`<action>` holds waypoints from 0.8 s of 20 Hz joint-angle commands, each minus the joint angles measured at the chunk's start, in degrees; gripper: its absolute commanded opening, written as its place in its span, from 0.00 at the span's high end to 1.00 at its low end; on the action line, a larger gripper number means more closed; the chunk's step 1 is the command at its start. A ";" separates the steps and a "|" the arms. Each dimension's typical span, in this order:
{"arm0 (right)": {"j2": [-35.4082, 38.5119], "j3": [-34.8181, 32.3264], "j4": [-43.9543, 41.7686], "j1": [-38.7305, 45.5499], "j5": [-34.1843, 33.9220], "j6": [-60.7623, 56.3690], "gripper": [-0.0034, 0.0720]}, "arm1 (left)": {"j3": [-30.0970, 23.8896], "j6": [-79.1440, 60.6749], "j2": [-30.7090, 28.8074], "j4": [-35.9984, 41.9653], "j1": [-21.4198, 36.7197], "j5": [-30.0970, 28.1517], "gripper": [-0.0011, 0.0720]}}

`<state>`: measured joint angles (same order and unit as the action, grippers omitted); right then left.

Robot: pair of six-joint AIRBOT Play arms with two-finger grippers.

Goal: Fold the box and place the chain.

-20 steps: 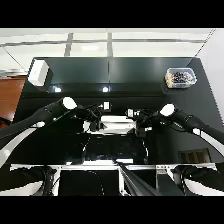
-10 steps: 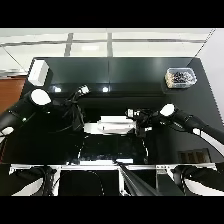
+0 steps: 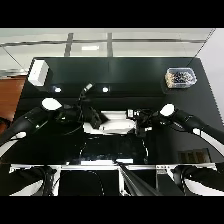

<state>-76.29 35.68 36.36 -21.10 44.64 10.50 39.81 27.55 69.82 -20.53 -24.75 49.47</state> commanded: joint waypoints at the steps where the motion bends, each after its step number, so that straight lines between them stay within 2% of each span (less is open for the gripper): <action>1: -0.04 0.02 0.11 0.02 -0.28 0.04 0.54 | 0.52 -4.00 3.04 4.07 -0.81 -14.03 0.95; 3: -0.04 0.02 0.11 0.02 -0.28 0.04 0.54 | 0.52 -2.45 4.85 2.34 -0.81 -14.58 0.95; 9: -0.04 0.02 0.11 0.02 -0.28 0.04 0.54 | 0.50 1.25 11.19 1.07 -0.85 -9.18 0.95; 13: -0.04 0.02 0.11 0.02 -0.28 0.04 0.54 | 0.79 1.18 11.32 -2.97 0.00 -8.63 0.95; 16: -0.04 0.02 0.11 0.02 -0.28 0.04 0.54 | 2.05 1.20 10.29 -8.13 3.91 -4.13 0.95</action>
<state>-76.29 35.68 36.51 -21.10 44.36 10.63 40.99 28.49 80.58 -24.08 -23.38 41.78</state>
